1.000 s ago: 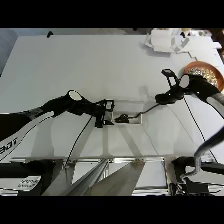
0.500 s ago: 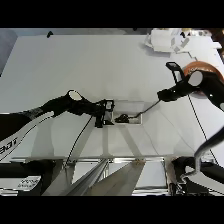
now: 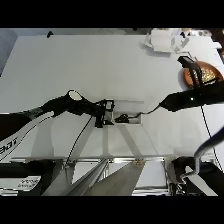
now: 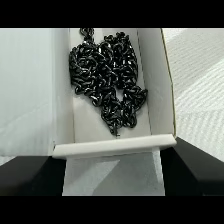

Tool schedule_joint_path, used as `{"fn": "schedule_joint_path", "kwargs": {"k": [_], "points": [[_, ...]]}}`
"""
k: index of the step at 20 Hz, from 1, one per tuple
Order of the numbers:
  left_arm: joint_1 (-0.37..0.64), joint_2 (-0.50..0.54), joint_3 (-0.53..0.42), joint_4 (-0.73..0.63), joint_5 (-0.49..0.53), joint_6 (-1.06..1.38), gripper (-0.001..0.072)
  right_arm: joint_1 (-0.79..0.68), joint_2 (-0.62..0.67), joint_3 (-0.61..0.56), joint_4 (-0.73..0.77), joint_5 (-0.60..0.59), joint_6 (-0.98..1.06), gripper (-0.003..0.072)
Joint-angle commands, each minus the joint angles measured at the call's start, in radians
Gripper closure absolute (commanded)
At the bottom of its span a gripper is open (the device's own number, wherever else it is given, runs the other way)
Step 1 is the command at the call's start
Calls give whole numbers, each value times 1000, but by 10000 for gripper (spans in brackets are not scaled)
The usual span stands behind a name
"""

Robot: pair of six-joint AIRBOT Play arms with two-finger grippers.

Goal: Fold the box and place the chain.

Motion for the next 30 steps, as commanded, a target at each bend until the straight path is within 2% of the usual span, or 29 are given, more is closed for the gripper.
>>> {"fn": "schedule_joint_path", "kwargs": {"k": [1,3,5,8,10,12,19,23,24,26,27,28,30], "points": [[0,0,0,0,0,0,503,0,57,1,246,78,-63,670],[0,0,0,0,0,0,503,2,58,1,311,74,-86,670],[0,0,0,0,0,0,503,39,58,1,317,29,-91,670],[0,0,0,0,0,0,503,183,56,1,300,-141,-116,670],[0,0,0,0,0,0,503,281,45,1,216,-278,-117,670],[0,0,0,0,0,0,503,333,17,1,158,-337,-104,670],[0,0,0,0,0,0,503,427,-192,1,151,-344,-104,669],[0,0,0,0,0,0,503,438,-293,0,138,-292,-84,662],[0,0,0,0,0,0,503,438,-304,0,110,-293,-63,626],[0,0,0,0,0,0,503,438,-313,0,36,-286,-5,621],[0,0,0,0,0,0,503,437,-308,0,28,-270,12,565],[0,0,0,0,0,0,503,435,-299,1,31,-252,11,475],[0,0,0,0,0,0,503,431,-267,4,33,-229,11,454]]}}
